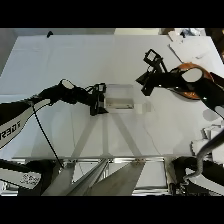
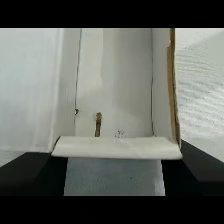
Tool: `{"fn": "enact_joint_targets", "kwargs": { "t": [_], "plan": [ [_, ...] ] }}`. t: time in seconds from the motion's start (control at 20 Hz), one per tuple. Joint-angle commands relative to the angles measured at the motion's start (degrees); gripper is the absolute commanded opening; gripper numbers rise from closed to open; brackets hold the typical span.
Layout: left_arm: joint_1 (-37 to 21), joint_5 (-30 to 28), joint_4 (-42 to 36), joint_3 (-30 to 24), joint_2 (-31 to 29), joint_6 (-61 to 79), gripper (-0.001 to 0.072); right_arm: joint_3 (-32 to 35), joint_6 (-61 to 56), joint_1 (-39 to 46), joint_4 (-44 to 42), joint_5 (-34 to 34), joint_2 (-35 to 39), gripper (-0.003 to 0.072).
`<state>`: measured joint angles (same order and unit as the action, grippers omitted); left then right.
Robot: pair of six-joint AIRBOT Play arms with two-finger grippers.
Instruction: Fold the box and place the chain.
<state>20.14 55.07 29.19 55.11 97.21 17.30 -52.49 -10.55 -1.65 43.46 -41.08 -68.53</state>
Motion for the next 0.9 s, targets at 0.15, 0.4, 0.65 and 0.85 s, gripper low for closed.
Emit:
{"fn": "enact_joint_targets", "kwargs": {
  "t": [0.15,0.4,0.65,0.85],
  "plan": [
    [-0.04,0.0,0.02,0.0,0.02,0.04,0.0254,0.26,-4.31,-0.02,19.23,-15.26,6.93,0.0016],
    [-0.04,-0.02,0.02,0.0,0.02,0.04,0.0254,0.28,-3.56,-0.02,19.52,-20.55,3.78,0.02],
    [-0.02,0.0,0.02,0.0,0.02,0.02,0.0254,0.35,1.88,-0.07,19.37,-19.26,-0.76,0.0202],
    [-0.02,0.0,0.02,0.0,0.02,0.02,0.0254,0.35,7.76,-0.07,15.63,-14.25,-7.26,0.034]
  ]
}}
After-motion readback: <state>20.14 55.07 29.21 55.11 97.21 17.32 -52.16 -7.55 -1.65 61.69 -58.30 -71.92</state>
